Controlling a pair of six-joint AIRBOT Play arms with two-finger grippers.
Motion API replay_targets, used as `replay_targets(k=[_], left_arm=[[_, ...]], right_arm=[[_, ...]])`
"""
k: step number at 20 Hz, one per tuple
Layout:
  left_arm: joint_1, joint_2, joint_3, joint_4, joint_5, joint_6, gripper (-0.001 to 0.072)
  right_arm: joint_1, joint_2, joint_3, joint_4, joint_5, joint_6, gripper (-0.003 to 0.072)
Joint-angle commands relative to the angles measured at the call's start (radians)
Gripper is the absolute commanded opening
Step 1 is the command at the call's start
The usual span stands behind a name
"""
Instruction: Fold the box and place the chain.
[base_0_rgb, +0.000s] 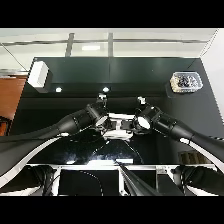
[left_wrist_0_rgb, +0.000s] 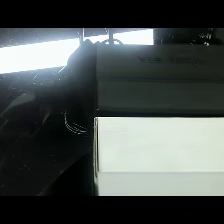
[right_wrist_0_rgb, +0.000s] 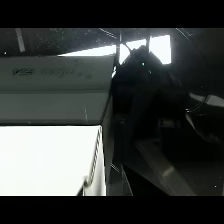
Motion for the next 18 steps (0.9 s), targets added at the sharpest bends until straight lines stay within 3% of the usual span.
replay_targets(k=[1,8,9,10,12,15,17,18], left_arm=[[0.001,0.0,0.001,0.001,-0.001,0.001,0.0025],[0.001,0.0,0.001,0.001,-0.001,0.001,0.0026],[0.001,0.0,0.001,0.001,-0.001,0.001,0.0025],[0.001,0.0,0.001,0.001,-0.001,0.001,0.0025],[0.001,0.0,0.001,0.001,-0.001,0.001,0.0026],[0.001,0.0,0.001,0.001,-0.001,0.001,0.0026],[0.001,0.0,0.001,0.001,-0.001,0.001,0.0025],[0.001,0.0,0.001,0.001,-0.001,0.001,0.0025]], right_arm=[[0.002,-0.014,0.0,0.003,-0.022,0.01,0.0263],[0.002,-0.019,0.0,0.004,-0.018,0.023,0.0222],[0.003,-0.023,0.0,0.007,-0.018,0.021,0.0114],[0.006,-0.023,0.0,0.005,-0.021,0.016,0.0054],[0.009,-0.023,0.0,0.003,-0.025,0.017,0.0011],[0.008,-0.023,0.0,0.002,-0.024,0.017,0.0015],[0.008,-0.023,0.0,0.002,-0.025,0.008,0.0163],[0.008,-0.023,0.0,0.002,-0.025,0.006,0.0162]])
